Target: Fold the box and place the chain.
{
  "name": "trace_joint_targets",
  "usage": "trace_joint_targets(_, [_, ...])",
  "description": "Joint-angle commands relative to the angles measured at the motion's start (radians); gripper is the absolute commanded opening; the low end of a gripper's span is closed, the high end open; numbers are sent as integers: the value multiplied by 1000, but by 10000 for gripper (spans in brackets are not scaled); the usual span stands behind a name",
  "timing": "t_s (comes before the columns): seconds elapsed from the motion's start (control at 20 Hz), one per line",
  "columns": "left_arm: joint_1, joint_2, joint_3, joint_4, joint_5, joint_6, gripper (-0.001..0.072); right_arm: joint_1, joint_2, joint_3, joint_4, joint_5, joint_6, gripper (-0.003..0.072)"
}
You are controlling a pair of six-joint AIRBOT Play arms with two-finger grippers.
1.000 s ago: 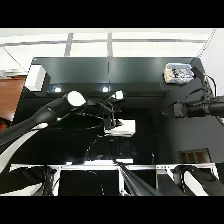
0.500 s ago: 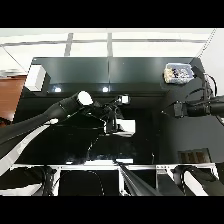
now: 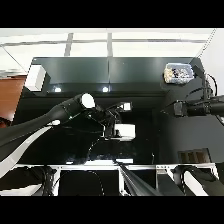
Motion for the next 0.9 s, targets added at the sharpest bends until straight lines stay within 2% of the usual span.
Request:
trace_joint_targets(0.0, [-54, -1, 25, 180, -1, -195, 717, 0, 1, 1, 0, -13, 0, 18])
trace_joint_targets(0.3, [-147, -9, 46, 389, 45, -344, 715, 0, 1, 1, 0, -27, 0, 18])
trace_joint_targets(0.35, [-155, -8, 47, 406, 45, -346, 678, 0, 1, 1, 0, -27, 0, 18])
trace_joint_targets(0.4, [-155, -5, 56, 412, 38, -374, 478, 0, 1, 1, 0, -26, 0, 18])
trace_joint_targets(0.45, [-145, 5, 72, 436, 21, -435, 372, 0, 1, 1, 0, -25, 0, 18])
trace_joint_targets(0.5, [-126, 23, 90, 473, -2, -509, 333, -1, 1, 1, 0, -26, 0, 18])
trace_joint_targets(0.65, [-3, 151, 106, 621, -87, -723, 330, 0, 1, 1, 0, -25, 0, 18])
trace_joint_targets(0.75, [142, 256, 105, 723, -178, -856, 330, -1, 1, 1, 0, -26, 0, 18])
trace_joint_targets(0.85, [329, 337, 100, 778, -271, -958, 330, 0, 1, 1, 0, -26, 0, 18])
